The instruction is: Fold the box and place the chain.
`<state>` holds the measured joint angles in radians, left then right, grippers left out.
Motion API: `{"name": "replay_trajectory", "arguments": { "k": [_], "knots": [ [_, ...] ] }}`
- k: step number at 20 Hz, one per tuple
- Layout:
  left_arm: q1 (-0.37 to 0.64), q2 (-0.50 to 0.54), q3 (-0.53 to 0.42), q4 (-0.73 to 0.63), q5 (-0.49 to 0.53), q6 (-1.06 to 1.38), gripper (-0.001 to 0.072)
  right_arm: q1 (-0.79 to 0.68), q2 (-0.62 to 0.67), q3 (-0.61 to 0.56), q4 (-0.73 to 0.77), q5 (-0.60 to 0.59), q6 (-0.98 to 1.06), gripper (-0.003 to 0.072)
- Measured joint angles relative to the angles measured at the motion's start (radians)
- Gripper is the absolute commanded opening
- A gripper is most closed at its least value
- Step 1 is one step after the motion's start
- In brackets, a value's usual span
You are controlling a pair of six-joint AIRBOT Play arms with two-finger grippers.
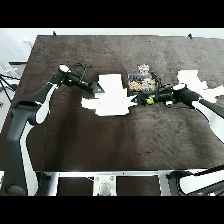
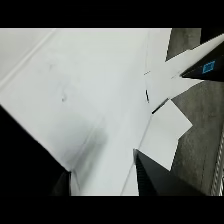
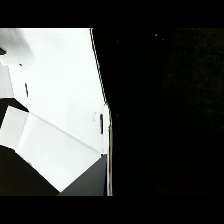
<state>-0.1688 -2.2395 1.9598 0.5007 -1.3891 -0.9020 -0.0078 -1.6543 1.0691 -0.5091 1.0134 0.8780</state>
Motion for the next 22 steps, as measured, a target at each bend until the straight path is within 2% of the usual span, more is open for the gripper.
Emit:
{"name": "replay_trajectory", "arguments": {
  "k": [1, 7, 8, 9, 14, 15, 16, 17, 18, 20, 21, 22],
  "knots": [
    [0.001, -0.002, 0.0, -0.006, -0.004, 0.003, 0.029, 0.0, 0.0, 0.0, 0.0, 0.0, 0.0, 0.0009],
    [0.002, -0.005, 0.0, -0.025, -0.014, 0.022, 0.0289, 0.0, 0.0, 0.0, 0.0, 0.0, 0.0, 0.0009],
    [0.002, -0.005, 0.0, -0.03, -0.014, 0.026, 0.0208, 0.0, 0.0, 0.0, -0.001, 0.0, 0.0, 0.0008],
    [0.002, -0.005, 0.0, -0.035, -0.014, 0.032, 0.0172, 0.0, 0.0, 0.0, -0.003, 0.0, 0.0, 0.0009],
    [0.002, -0.005, 0.0, -0.062, -0.016, 0.058, 0.0153, 0.0, 0.0, -0.016, -0.014, 0.003, 0.0, 0.0009],
    [0.002, -0.005, 0.0, -0.066, -0.016, 0.061, 0.002, 0.0, 0.0, -0.02, -0.018, 0.003, 0.0, 0.0009],
    [0.002, -0.005, 0.0, -0.069, -0.019, 0.064, 0.0021, 0.0, 0.0, -0.024, -0.02, 0.003, -0.001, 0.0043],
    [0.002, -0.005, 0.0, -0.073, -0.021, 0.072, 0.0021, 0.0, 0.0, -0.026, -0.023, 0.004, -0.005, 0.0187],
    [0.001, -0.005, 0.0, -0.074, -0.02, 0.084, 0.002, 0.0, 0.0, -0.028, -0.029, 0.007, -0.011, 0.0231],
    [0.002, -0.005, 0.0, -0.086, -0.02, 0.123, 0.002, -0.002, 0.005, -0.03, -0.028, 0.008, -0.027, 0.0233],
    [0.003, -0.005, 0.0, -0.093, -0.023, 0.146, 0.0018, -0.005, 0.011, -0.031, -0.023, 0.008, -0.04, 0.028],
    [0.003, -0.005, 0.0, -0.098, -0.028, 0.173, 0.0017, -0.008, 0.017, -0.031, -0.016, 0.008, -0.052, 0.036]
  ]
}}
